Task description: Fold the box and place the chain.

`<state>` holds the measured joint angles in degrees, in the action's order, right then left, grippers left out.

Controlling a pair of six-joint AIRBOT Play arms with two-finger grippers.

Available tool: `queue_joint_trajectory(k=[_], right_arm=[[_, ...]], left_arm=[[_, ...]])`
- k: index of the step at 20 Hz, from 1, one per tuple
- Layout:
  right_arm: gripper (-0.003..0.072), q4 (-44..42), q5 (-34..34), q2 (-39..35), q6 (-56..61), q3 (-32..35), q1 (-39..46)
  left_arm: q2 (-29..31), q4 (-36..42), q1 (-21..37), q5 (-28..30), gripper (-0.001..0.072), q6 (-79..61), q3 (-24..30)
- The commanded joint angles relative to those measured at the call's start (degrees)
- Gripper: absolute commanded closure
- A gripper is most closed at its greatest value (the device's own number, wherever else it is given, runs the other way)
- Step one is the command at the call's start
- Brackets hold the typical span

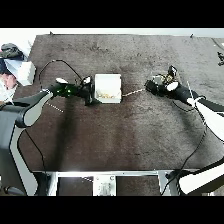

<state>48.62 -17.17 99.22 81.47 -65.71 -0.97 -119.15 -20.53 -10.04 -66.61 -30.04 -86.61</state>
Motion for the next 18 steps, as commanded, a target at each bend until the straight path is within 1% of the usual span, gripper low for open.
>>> queue_joint_trajectory(k=[1, 3, 4, 6, 8, 10, 14, 16, 18], right_arm=[[0.0585, -2.99, -1.29, 2.54, -0.94, -2.91, -0.85], [0.0591, -3.02, -1.4, 1.6, -1.33, -3.15, -2.43], [0.0674, -2.99, -3.04, 0.37, -1.36, -3.15, -3.21], [0.0675, -2.82, -8.31, -3.28, -2.69, -3.15, -4.83], [0.0675, -2.82, -13.44, -8.48, -5.6, -3.1, -7.19], [0.0674, -2.8, -16.13, -14.27, -7.63, -3.08, -10.01], [0.0674, -2.86, -15.45, -24.61, -8.44, -3.08, -15.08], [0.0674, -2.8, -13.7, -27.82, -8.46, -3.08, -18.01], [0.0674, -2.84, -11.08, -29.05, -8.44, -3.08, -20.96]], left_arm=[[0.04, -0.02, -0.02, -0.02, 0.0293, 0.0, -0.04], [0.04, -0.02, -0.02, 0.0, 0.0293, 0.0, -0.04], [0.04, -0.02, -0.02, 0.0, 0.0294, 0.0, -0.04], [0.04, -0.02, -0.02, 0.0, 0.0293, 0.0, -0.04], [0.04, 0.0, -0.02, 0.0, 0.0293, 0.0, -0.04], [0.04, 0.0, -0.02, 0.0, 0.0294, 0.0, -0.04], [0.04, -0.02, -0.02, 0.0, 0.0293, 0.0, -0.04], [0.04, 0.0, -0.02, 0.0, 0.0293, 0.0, -0.04], [0.04, -0.02, -0.02, 0.0, 0.0293, 0.0, -0.04]])
